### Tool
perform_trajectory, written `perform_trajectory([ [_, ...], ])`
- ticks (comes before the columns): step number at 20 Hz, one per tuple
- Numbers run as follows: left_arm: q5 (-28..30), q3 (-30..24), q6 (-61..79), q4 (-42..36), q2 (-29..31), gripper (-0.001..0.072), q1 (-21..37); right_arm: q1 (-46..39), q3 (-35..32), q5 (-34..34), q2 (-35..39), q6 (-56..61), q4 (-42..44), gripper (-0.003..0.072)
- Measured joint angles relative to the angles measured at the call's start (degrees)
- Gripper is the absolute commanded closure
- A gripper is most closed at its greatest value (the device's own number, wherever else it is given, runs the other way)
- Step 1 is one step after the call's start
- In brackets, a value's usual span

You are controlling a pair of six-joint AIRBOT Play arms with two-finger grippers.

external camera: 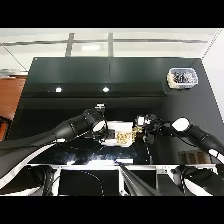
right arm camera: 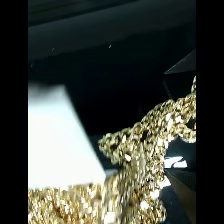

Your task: Fold the box and place the chain.

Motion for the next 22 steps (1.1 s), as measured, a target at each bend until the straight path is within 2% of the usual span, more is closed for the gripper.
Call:
perform_trajectory([
  [2, 0.02, 0.00, 0.00, 0.02, 0.00, 0.0677, 0.02, -1.07, 0.00, -0.17, -0.37, 0.00, 0.68, -0.0008],
  [3, 0.00, 0.00, 0.00, 0.00, 0.00, 0.0677, 0.00, -1.42, 0.02, -0.07, -0.55, 0.00, 0.83, 0.0061],
  [4, 0.00, 0.00, 0.00, 0.02, 0.00, 0.0677, 0.00, -1.66, 0.02, 0.11, -0.61, 0.00, 0.90, 0.0192],
  [6, 0.00, 0.00, 0.00, 0.00, 0.00, 0.0677, 0.00, -1.99, 0.00, 0.96, -0.72, -0.02, 0.76, 0.0408],
  [7, 0.00, 0.00, 0.00, 0.02, 0.00, 0.0677, 0.00, -2.10, 0.00, 1.29, -0.76, -0.02, 0.68, 0.0568],
  [8, 0.00, 0.00, 0.00, 0.02, 0.00, 0.0677, 0.00, -2.14, 0.00, 1.66, -0.76, 0.00, 0.52, 0.0643],
  [15, 0.02, 0.00, 0.02, 0.02, 0.00, 0.0677, 0.00, -2.21, 0.66, 6.25, 0.87, 6.47, -0.42, 0.0643],
  [22, 0.02, 0.00, 0.00, 0.02, 0.00, 0.0677, 0.00, -2.32, 7.58, 17.90, 14.05, 25.79, -3.21, 0.0643],
])
